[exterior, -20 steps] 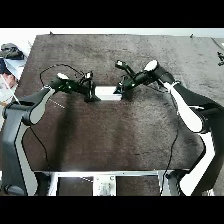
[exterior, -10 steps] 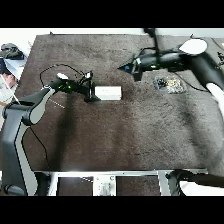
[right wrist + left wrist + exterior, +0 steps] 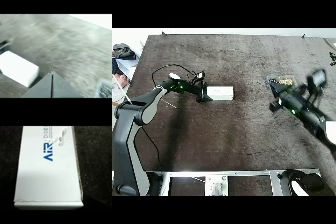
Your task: Fold the box and place the chain.
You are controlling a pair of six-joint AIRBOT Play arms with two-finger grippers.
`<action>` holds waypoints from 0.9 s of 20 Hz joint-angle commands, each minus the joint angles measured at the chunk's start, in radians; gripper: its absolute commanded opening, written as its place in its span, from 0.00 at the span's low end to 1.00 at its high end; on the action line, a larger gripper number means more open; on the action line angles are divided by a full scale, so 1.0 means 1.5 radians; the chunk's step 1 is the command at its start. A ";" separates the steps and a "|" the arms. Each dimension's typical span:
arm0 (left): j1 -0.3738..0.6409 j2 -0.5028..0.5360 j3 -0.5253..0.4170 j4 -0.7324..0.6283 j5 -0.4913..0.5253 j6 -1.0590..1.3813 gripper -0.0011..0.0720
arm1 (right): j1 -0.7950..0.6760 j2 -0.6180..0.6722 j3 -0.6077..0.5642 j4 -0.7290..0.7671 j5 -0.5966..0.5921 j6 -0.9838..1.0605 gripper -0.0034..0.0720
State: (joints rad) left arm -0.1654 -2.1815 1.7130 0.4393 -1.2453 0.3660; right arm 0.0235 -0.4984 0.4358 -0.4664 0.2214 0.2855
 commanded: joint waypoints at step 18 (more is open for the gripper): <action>0.023 0.080 0.039 -0.092 0.014 -0.031 0.03 | 0.000 0.227 -0.195 0.007 -0.108 0.000 0.03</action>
State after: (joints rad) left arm -0.1501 -2.1212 1.7390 0.3370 -1.2575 0.3630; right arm 0.0238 -0.1596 0.1440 -0.4561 0.0608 0.2848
